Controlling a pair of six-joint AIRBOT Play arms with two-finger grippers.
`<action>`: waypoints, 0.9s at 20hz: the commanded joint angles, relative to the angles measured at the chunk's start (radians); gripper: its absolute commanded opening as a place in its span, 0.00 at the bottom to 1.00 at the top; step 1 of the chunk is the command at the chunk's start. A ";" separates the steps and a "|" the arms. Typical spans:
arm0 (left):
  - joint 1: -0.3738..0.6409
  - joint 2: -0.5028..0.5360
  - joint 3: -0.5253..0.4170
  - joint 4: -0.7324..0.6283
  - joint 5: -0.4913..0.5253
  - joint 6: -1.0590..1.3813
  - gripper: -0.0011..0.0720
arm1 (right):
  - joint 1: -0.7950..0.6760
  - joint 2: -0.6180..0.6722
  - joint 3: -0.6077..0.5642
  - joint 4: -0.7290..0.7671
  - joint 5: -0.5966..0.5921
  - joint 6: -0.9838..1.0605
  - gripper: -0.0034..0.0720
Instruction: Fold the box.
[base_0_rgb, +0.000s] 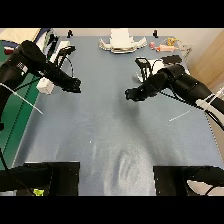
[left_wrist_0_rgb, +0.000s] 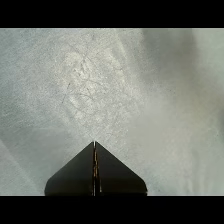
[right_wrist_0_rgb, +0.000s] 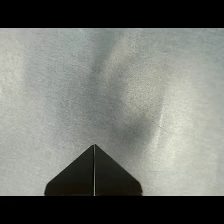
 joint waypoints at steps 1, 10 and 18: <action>0.000 -0.001 0.001 0.000 0.000 0.000 0.03 | 0.000 -0.001 0.001 0.000 0.000 0.000 0.05; 0.000 -0.001 0.001 0.001 0.000 0.000 0.03 | 0.000 0.000 0.001 0.000 0.000 0.000 0.05; -0.001 -0.001 0.001 0.000 0.000 0.000 0.03 | -0.008 -0.003 0.004 0.028 -0.001 0.027 0.06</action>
